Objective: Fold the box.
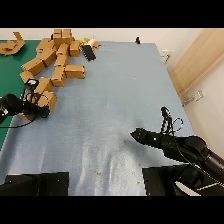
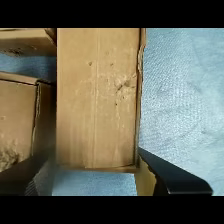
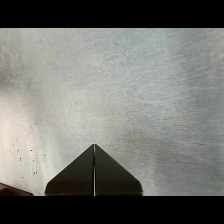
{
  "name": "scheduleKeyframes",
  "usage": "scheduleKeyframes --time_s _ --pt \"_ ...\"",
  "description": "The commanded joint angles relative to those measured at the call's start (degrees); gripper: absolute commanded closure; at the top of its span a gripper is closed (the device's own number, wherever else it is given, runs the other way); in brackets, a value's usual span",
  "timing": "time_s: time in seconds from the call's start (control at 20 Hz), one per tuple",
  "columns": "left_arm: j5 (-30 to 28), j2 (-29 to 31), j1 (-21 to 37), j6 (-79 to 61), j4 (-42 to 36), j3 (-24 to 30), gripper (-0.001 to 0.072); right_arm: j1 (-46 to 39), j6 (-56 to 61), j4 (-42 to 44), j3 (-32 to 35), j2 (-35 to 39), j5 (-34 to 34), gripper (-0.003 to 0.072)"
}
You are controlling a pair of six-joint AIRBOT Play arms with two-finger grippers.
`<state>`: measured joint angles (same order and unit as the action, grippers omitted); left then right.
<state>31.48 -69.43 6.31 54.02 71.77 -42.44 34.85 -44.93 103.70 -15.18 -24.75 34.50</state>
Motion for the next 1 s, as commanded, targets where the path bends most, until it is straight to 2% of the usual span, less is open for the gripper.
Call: scheduleKeyframes --time_s 0.0,0.25,0.55,0.75,0.8,0.85,0.9,0.95 --pt "1.66 -0.2 0.11 0.09 -0.2 -1.18 0.0006 0.0 0.0 0.02 -0.04 0.07 -0.15 0.0681" --pt "8.92 0.15 0.11 0.07 -0.17 -5.35 0.0006 0.0 0.0 0.02 -0.04 0.07 -0.15 0.0681" --pt "15.15 3.34 0.11 1.84 0.02 -11.93 0.0006 0.0 -0.02 0.07 -0.04 0.07 -0.11 0.0681" --pt "21.16 4.63 -0.55 7.87 -1.36 -16.52 0.0016 0.0 -0.07 0.2 -0.26 0.04 -0.2 0.0681" --pt "23.63 4.66 -1.36 8.87 -2.89 -17.29 0.0239 0.0 -0.13 0.11 -0.74 -0.26 -0.2 0.0681" --pt "26.47 4.66 -2.54 8.79 -4.76 -18.03 0.0536 0.0 -0.15 -0.72 -1.6 -0.92 -0.2 0.0681" --pt "27.82 4.66 -4.02 8.79 -6.27 -18.45 0.0662 -0.02 -0.76 -1.55 -2.64 -1.9 -0.15 0.0681" --pt "28.3 4.66 -5.88 8.79 -8.15 -18.71 0.0669 -0.04 -2.14 -2.38 -3.96 -3.32 -0.13 0.0681"
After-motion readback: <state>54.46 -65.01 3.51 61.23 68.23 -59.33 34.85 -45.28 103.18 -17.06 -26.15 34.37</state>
